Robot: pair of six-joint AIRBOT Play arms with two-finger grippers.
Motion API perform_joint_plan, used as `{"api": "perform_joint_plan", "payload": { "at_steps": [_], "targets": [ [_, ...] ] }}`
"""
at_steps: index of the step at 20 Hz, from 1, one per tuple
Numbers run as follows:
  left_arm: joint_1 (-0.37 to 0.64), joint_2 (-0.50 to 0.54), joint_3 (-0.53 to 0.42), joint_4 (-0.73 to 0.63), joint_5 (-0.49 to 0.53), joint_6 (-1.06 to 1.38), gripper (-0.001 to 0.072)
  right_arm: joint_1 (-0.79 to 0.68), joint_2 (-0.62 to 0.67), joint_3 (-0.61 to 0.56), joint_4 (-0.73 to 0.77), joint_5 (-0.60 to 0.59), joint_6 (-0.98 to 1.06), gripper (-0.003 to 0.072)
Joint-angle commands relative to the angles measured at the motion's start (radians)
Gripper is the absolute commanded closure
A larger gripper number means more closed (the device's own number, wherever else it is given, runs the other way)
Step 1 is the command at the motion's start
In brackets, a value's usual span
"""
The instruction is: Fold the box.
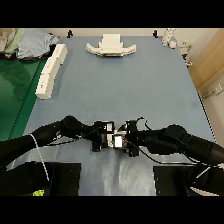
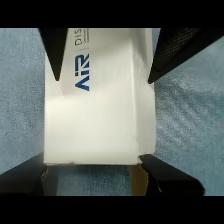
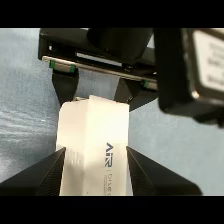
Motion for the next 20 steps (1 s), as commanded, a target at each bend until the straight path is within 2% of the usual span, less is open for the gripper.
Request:
{"api": "perform_joint_plan", "payload": {
  "at_steps": [1, 10, 11, 12, 20],
  "targets": [
    [0.000, 0.001, 0.000, 0.000, -0.004, 0.002, 0.0230, -0.001, -0.005, 0.010, -0.051, 0.031, 0.001, 0.0112],
    [0.000, 0.001, 0.000, 0.000, -0.004, 0.002, 0.0230, -0.002, 0.038, 0.014, -0.066, 0.032, 0.003, 0.0112],
    [0.000, 0.001, 0.000, 0.000, -0.004, 0.002, 0.0229, -0.002, 0.038, 0.014, -0.072, 0.032, 0.010, 0.0120],
    [0.000, 0.001, 0.000, 0.000, -0.004, 0.002, 0.0229, -0.002, 0.038, 0.014, -0.074, 0.035, 0.010, 0.0161],
    [0.000, 0.001, 0.000, 0.000, -0.004, 0.002, 0.0230, -0.001, 0.010, 0.012, -0.046, 0.023, 0.010, 0.0175]
  ]
}}
